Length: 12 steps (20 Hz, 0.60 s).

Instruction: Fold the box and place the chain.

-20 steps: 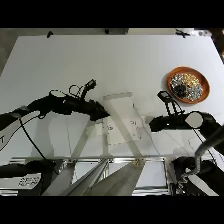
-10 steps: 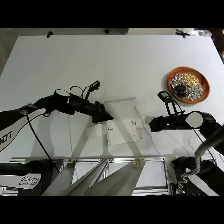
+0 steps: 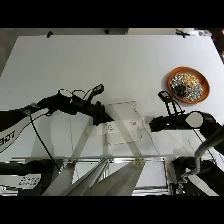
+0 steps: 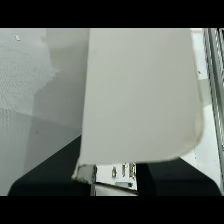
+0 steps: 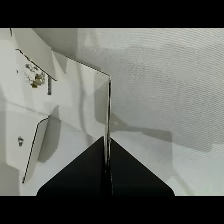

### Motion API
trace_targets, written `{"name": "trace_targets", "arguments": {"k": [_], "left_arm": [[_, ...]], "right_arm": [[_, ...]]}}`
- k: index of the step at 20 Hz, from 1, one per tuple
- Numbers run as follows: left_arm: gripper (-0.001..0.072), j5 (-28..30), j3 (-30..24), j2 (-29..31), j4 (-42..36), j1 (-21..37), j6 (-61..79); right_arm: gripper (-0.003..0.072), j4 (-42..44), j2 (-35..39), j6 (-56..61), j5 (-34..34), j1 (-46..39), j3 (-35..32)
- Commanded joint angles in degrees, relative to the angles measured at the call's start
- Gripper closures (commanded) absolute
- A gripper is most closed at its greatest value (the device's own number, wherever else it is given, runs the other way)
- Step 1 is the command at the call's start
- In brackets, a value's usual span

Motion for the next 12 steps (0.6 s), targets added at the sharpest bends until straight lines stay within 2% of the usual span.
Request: {"name": "trace_targets", "arguments": {"k": [1,3,6,8,12], "left_arm": [[0.0672,-0.2,0.0,0.0,0.7,1.2,1.1],[0.0427,-1.1,0.0,0.8,0.6,3.1,-0.4],[0.0408,-2.7,0.0,3.9,0.7,7.4,-4.4],[0.0363,-2.9,0.3,5.2,1.1,9.7,-6.5],[0.0357,-3.0,5.3,3.2,10.6,9.4,-16.6]], "right_arm": [[0.0671,-0.2,0.0,0.0,0.0,0.1,0.0],[0.0671,-0.2,0.0,0.0,0.0,0.1,0.0],[0.0671,-0.2,0.0,0.0,0.0,0.1,0.0],[0.0671,-0.1,0.0,0.0,0.3,0.1,0.0],[0.0671,-0.1,0.0,0.0,0.8,0.1,0.0]]}}
